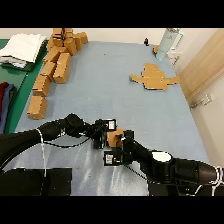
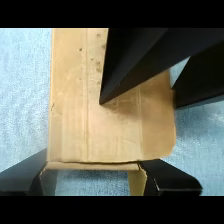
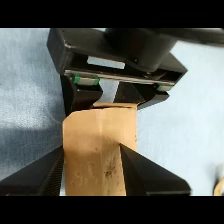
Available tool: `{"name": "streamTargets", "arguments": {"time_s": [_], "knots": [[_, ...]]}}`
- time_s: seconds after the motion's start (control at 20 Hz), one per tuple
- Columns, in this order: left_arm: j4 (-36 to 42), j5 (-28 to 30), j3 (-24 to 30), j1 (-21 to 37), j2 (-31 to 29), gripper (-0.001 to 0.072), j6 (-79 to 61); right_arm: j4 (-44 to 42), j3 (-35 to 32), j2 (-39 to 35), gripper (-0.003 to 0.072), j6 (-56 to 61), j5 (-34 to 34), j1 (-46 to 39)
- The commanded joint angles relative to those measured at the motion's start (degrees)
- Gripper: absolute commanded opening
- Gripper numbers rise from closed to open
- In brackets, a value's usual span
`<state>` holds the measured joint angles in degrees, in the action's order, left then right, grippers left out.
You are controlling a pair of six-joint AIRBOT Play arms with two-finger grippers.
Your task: Fold the box.
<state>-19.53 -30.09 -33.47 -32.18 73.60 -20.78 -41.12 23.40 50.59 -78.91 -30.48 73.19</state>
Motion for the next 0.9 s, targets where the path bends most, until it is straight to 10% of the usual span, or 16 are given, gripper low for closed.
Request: {"name": "streamTargets", "arguments": {"time_s": [0.0,0.85], "knots": [[0.0,0.0,-0.04,0.02,-0.02,0.0523,0.0,2.86,0.02,0.79,0.0503,0.0,-0.07,0.0],[-0.02,0.02,-0.04,0.02,-0.02,0.0524,0.0,-8.09,2.6,-10.43,0.0575,-0.02,-0.31,1.81]]}}
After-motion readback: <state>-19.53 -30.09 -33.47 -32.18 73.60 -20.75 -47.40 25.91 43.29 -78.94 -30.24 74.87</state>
